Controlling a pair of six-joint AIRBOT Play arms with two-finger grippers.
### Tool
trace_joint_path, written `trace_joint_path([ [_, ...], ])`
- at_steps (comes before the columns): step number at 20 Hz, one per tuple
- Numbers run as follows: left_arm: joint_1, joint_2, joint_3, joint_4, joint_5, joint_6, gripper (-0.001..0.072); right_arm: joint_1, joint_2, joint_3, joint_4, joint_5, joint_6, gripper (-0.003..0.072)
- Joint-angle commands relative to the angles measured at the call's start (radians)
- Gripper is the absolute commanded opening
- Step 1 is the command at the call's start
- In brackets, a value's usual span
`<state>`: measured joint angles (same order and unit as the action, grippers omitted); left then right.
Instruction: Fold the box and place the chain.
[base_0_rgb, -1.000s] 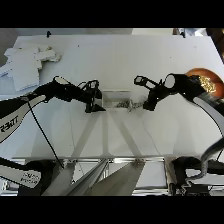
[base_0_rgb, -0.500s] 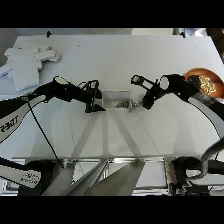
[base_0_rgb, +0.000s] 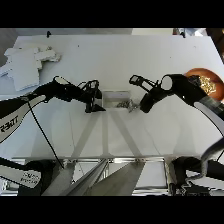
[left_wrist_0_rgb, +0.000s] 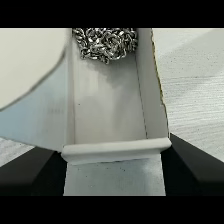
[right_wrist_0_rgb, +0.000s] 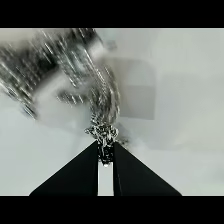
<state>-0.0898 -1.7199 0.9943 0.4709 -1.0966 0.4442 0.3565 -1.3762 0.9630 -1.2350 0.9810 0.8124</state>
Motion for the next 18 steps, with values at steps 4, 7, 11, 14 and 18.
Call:
trace_joint_path([
  [4, 0.001, 0.001, 0.001, 0.000, 0.000, 0.000, 0.0280, 0.071, 0.074, 0.001, 0.314, -0.153, -0.001, 0.0009],
  [7, 0.001, 0.001, 0.001, 0.000, 0.000, 0.000, 0.0280, 0.118, 0.074, 0.001, 0.393, -0.253, -0.001, 0.0009],
  [11, 0.001, 0.001, 0.001, 0.000, 0.000, 0.000, 0.0280, 0.169, 0.062, 0.001, 0.393, -0.336, -0.009, 0.0009],
  [14, 0.001, 0.001, 0.001, 0.000, 0.000, 0.000, 0.0280, 0.172, 0.013, 0.001, 0.390, -0.331, -0.008, 0.0009],
  [18, 0.001, 0.001, 0.001, 0.000, 0.000, 0.000, 0.0280, 0.172, -0.084, 0.000, 0.345, -0.257, 0.003, 0.0009],
])
